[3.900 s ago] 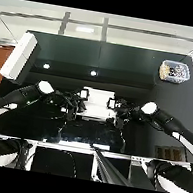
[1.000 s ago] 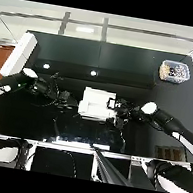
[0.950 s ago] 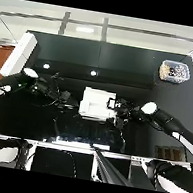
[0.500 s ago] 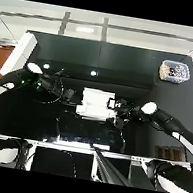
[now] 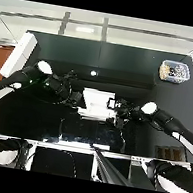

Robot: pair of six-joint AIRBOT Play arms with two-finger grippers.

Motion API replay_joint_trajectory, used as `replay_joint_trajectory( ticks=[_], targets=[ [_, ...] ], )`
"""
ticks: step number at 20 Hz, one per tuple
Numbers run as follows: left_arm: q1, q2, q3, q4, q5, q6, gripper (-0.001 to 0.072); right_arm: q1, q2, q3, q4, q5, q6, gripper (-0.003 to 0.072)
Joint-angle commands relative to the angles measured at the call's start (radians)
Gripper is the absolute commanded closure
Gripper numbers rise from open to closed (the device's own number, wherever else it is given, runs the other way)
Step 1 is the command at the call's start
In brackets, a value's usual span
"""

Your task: Fold the box and place the chain.

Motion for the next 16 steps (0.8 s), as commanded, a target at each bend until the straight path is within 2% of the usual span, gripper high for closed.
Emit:
replay_joint_trajectory(
  ticks=[1, 5, 8, 13, 16],
  targets=[
    [-0.086, 0.000, 0.057, 0.155, 0.074, -0.188, 0.0141, 0.000, 0.000, 0.000, 0.000, 0.000, 0.000, 0.0493],
    [-0.188, 0.000, 0.069, 0.338, 0.150, -0.397, 0.0141, 0.000, 0.000, 0.000, 0.000, 0.000, 0.000, 0.0493],
    [-0.230, 0.000, 0.069, 0.454, 0.169, -0.513, 0.0141, 0.000, 0.000, 0.000, 0.000, 0.000, 0.000, 0.0493],
    [-0.254, 0.000, 0.069, 0.505, 0.168, -0.599, 0.0141, 0.000, 0.000, 0.000, 0.000, 0.000, 0.000, 0.0493],
    [-0.291, -0.002, 0.079, 0.607, 0.158, -0.705, 0.0149, 0.000, 0.000, 0.000, 0.000, 0.000, 0.000, 0.0493]
  ],
)
